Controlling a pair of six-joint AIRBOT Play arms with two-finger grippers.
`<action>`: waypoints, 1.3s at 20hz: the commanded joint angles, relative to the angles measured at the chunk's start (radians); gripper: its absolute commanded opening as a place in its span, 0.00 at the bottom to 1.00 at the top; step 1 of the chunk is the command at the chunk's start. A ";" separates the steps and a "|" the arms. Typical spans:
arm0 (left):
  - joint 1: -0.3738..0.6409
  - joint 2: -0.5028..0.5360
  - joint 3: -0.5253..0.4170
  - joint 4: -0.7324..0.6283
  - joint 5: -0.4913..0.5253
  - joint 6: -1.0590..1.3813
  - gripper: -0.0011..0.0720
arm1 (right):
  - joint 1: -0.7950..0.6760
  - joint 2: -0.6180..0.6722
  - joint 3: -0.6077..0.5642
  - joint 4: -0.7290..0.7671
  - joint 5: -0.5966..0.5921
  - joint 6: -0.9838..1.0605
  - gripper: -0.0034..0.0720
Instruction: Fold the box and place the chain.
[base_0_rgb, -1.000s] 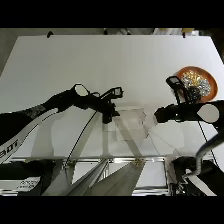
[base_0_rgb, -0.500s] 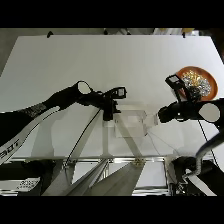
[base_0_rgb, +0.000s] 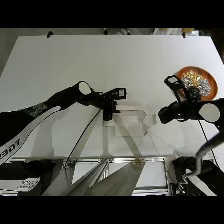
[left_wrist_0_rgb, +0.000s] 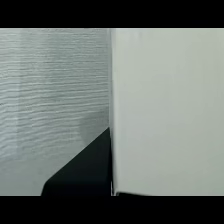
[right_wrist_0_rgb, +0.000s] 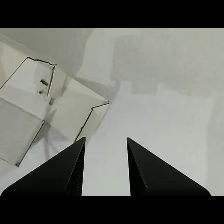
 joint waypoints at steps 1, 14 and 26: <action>-0.001 -0.002 0.000 0.011 0.004 0.002 0.03 | 0.001 0.000 0.001 0.000 0.000 -0.010 0.44; -0.001 -0.001 0.000 0.003 -0.001 0.001 0.03 | 0.001 0.001 0.001 0.369 0.104 -0.540 0.27; -0.001 -0.001 0.000 0.003 -0.003 0.001 0.03 | 0.193 0.002 -0.053 0.290 0.123 -0.690 0.07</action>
